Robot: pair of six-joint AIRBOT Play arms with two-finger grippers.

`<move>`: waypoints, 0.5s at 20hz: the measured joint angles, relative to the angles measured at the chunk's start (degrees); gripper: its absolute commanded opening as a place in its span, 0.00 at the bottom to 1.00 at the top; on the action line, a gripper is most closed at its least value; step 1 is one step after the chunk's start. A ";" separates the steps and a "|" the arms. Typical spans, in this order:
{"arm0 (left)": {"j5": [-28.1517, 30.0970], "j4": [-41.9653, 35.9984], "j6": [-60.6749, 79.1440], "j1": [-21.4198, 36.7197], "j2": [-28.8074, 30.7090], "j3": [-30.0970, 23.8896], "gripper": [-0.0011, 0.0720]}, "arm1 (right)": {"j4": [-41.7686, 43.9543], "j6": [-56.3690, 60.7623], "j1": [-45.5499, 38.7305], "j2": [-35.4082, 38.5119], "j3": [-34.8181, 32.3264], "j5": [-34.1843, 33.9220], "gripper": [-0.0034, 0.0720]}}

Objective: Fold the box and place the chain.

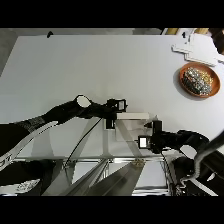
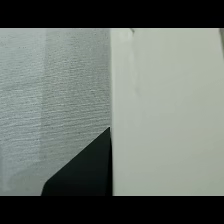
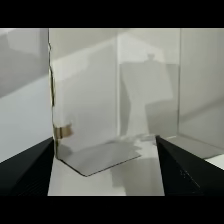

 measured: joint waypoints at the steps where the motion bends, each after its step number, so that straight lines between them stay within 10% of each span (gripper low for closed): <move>1: -0.02 0.00 -0.02 0.00 0.00 0.00 0.03 | 0.42 0.00 -0.79 -0.07 0.50 0.09 0.95; 10: 0.00 -0.02 -0.04 0.00 0.00 0.00 0.03 | 10.73 -7.91 -11.30 -0.24 3.45 2.05 0.95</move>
